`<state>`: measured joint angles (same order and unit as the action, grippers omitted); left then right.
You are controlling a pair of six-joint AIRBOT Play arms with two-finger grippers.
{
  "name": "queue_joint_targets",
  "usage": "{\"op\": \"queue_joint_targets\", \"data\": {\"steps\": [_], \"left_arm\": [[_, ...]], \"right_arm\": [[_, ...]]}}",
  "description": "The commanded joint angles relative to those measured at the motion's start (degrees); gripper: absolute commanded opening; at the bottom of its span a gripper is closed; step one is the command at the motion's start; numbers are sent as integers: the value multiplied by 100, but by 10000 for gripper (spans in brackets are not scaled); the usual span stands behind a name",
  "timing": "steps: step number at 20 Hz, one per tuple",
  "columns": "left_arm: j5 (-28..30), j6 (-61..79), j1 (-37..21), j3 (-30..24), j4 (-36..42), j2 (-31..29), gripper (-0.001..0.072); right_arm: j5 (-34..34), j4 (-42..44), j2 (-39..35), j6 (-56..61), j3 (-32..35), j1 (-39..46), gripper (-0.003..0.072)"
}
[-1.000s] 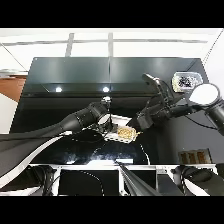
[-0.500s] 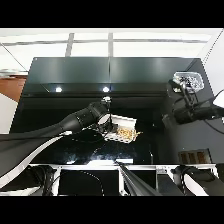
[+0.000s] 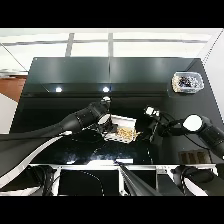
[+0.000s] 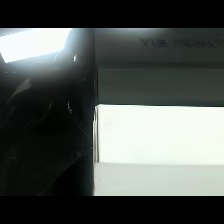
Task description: Fold the box and place the chain.
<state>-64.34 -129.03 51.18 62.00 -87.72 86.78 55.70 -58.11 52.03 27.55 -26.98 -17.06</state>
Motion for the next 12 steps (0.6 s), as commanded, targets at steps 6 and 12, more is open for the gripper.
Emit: {"op": "queue_joint_targets", "data": {"steps": [6,12], "left_arm": [[-17,2,-2,2,-9,2,32],[-17,2,-2,2,-7,2,32]], "right_arm": [[-918,686,387,-1615,188,-855,720],[-1572,715,398,-1624,382,-990,720]]}}
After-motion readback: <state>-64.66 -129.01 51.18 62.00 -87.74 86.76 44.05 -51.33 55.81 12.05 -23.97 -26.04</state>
